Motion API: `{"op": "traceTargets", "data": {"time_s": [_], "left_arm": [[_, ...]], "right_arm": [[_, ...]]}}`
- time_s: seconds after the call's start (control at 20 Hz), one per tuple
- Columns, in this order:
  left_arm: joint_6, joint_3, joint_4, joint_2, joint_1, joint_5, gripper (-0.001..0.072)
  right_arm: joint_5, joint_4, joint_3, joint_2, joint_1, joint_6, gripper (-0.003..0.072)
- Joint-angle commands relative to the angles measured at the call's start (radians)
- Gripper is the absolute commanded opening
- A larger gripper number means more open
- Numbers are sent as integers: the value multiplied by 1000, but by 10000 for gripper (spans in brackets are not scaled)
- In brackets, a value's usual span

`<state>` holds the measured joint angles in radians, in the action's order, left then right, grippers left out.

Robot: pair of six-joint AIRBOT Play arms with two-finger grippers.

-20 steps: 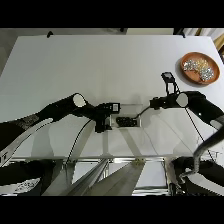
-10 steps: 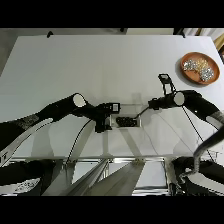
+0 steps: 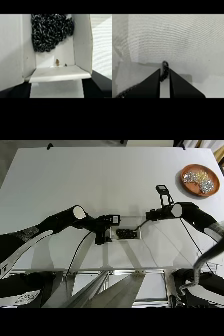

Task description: Fold the box and place the chain.

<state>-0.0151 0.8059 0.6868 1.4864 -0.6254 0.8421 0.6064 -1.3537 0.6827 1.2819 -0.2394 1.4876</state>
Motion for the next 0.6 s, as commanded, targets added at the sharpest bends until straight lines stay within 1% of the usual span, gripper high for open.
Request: {"op": "traceTargets", "data": {"time_s": [0.0,0.05,0.15,0.2,0.4,0.55], "left_arm": [[0,1,0,-1,0,0,10],[0,0,0,-1,0,0,10],[0,0,0,-1,0,0,10],[0,0,0,-1,0,0,10],[0,0,0,-1,0,0,10],[0,0,0,-1,0,0,10]], "right_arm": [[18,0,7,1,-17,-5,99],[34,-2,7,1,-17,-5,99],[63,-15,7,1,-17,-5,27],[67,-20,7,1,-17,-6,17],[67,-20,7,-3,-17,-32,16],[67,-27,11,-42,-17,-57,16]]}}
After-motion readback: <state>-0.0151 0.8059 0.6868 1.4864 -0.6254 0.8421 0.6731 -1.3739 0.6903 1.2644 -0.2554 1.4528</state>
